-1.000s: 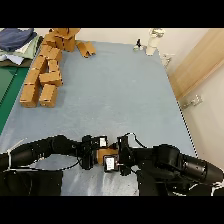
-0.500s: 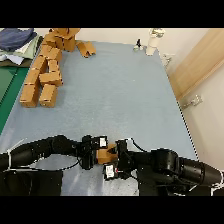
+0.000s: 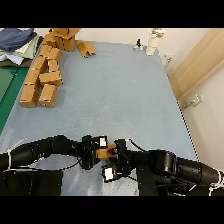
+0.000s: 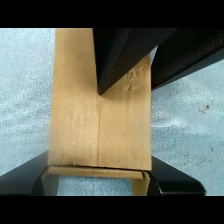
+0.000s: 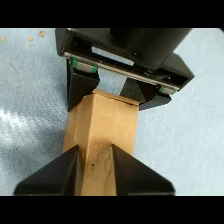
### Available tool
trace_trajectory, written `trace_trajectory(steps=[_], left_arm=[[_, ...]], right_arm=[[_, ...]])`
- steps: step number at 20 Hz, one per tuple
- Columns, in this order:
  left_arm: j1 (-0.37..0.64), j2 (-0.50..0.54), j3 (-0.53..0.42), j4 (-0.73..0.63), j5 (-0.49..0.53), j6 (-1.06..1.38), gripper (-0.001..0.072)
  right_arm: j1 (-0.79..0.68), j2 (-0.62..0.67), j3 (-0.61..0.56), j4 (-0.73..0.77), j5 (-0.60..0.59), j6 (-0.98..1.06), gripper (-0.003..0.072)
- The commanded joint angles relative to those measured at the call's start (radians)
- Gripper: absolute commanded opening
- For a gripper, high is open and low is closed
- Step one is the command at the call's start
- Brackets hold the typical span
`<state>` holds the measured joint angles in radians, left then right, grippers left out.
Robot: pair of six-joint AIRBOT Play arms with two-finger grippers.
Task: Fold the box.
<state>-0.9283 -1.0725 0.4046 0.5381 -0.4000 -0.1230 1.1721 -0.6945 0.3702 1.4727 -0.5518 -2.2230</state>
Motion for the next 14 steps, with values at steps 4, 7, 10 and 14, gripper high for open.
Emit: trace_trajectory(steps=[4,7,10,14], left_arm=[[0.000,0.000,0.000,0.000,0.000,0.001,0.0459],[0.000,0.000,0.000,0.000,0.000,0.000,0.0459],[0.000,0.000,0.000,0.000,0.000,0.001,0.0460],[0.000,0.000,0.000,0.000,0.000,0.000,0.0460]], right_arm=[[0.021,0.007,0.003,-0.015,0.003,0.008,0.0262],[0.021,0.035,0.003,-0.016,0.002,0.008,0.0190],[0.021,0.066,0.003,-0.027,0.004,0.019,0.0159],[0.021,0.074,0.005,-0.055,0.018,0.036,0.0153]])
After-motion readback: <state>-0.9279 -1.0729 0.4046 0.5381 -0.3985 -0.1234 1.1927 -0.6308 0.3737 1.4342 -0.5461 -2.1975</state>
